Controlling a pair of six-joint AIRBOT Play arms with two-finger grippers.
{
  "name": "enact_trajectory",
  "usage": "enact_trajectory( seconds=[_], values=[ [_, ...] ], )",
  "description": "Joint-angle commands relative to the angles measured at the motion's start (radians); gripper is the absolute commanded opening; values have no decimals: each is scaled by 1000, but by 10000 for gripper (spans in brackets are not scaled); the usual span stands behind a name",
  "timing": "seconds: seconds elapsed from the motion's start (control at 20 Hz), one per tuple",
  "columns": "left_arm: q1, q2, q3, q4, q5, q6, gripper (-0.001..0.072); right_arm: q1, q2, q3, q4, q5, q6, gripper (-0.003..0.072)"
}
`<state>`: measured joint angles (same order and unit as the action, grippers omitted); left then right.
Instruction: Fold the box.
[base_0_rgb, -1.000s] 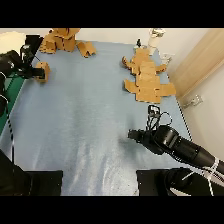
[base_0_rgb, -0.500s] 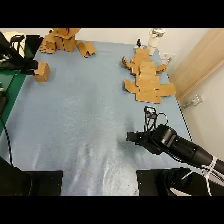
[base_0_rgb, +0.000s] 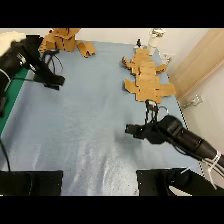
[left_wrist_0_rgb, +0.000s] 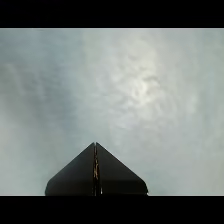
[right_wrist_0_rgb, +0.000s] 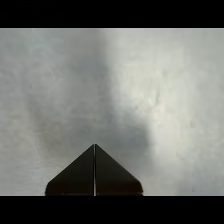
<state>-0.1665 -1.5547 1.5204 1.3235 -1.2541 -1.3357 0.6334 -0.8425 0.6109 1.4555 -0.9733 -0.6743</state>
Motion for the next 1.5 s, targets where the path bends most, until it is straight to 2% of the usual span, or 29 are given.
enact_trajectory(
  seconds=[0.0, 0.1, 0.2, 0.35, 0.5, 1.45],
  values=[
    [-114, 200, -307, 9, 174, -27, 6, -154, -74, 146, 159, 24, -277, 3],
    [-153, 354, -504, 8, 292, -78, 7, -219, -190, 239, 275, 9, -415, 3],
    [-185, 493, -668, 7, 377, -116, 7, -235, -325, 324, 326, -33, -500, 3],
    [-224, 613, -793, 7, 428, -164, 7, -224, -476, 384, 325, -43, -534, 3],
    [-239, 613, -805, 7, 435, -182, 7, -223, -523, 387, 320, -37, -551, 3],
    [-239, 605, -805, 0, 452, -175, 12, -223, -521, 387, 303, -42, -558, 4]
  ],
)
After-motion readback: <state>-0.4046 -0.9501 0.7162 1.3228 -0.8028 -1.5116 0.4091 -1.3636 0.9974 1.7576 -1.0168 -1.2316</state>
